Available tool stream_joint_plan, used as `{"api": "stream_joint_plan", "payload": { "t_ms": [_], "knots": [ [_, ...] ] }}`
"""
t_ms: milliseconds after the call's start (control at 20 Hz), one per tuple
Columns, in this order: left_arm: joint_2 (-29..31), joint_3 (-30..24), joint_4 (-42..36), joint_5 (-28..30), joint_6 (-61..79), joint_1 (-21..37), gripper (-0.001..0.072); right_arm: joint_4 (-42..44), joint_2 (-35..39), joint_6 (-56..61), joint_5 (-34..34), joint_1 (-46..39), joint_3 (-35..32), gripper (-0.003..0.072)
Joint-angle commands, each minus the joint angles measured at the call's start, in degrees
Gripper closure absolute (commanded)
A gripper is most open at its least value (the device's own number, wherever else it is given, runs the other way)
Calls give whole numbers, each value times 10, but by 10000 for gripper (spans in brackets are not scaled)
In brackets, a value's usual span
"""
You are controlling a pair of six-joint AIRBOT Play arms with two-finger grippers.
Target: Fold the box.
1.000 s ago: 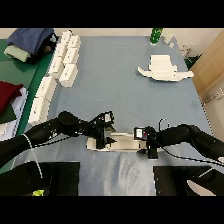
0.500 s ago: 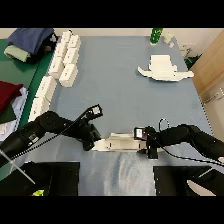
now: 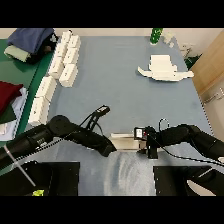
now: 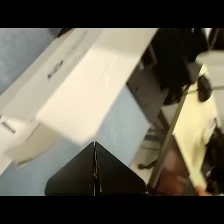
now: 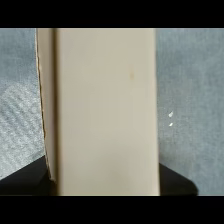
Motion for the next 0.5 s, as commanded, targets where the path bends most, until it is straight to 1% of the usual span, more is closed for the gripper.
{"api": "stream_joint_plan", "payload": {
  "t_ms": [0, 150, 200, 300, 450],
  "knots": [
    [-78, 37, -61, 105, -29, -32, 696, 0, 0, 0, 0, 0, 0, 144],
    [-96, 55, -63, 174, -47, -15, 697, 0, 0, 0, 0, 0, 0, 144],
    [-96, 55, -63, 186, -50, -6, 697, 0, 0, 0, 0, 0, 0, 144],
    [-96, 54, -58, 189, -50, 16, 697, 0, 0, 0, 0, 0, 0, 144],
    [-103, 54, -11, 192, -81, 43, 697, 0, 0, 0, 0, 0, 0, 144]
  ]
}}
